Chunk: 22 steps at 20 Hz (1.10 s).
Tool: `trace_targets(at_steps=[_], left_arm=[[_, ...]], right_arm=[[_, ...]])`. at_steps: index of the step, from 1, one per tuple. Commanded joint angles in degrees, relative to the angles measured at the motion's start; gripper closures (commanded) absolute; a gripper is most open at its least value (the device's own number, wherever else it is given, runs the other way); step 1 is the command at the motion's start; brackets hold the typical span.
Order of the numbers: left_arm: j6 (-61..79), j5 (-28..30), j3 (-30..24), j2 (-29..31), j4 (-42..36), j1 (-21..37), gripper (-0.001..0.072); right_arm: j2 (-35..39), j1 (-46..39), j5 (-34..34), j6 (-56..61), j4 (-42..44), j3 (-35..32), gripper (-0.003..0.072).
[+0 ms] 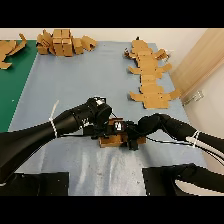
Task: Fold the box.
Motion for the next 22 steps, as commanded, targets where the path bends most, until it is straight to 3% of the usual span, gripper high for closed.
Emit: trace_targets(at_steps=[1, 22], left_arm=[[0.96, 0.00, 0.02, 0.02, -0.68, 1.09, 0.0484], [12.09, 0.02, 0.04, 0.02, -13.81, 11.61, 0.0483]], right_arm=[[0.04, 0.04, -0.35, 0.02, 0.00, 0.00, 0.0152], [0.04, 0.04, -0.37, 0.02, 0.00, 0.00, 0.0153]])
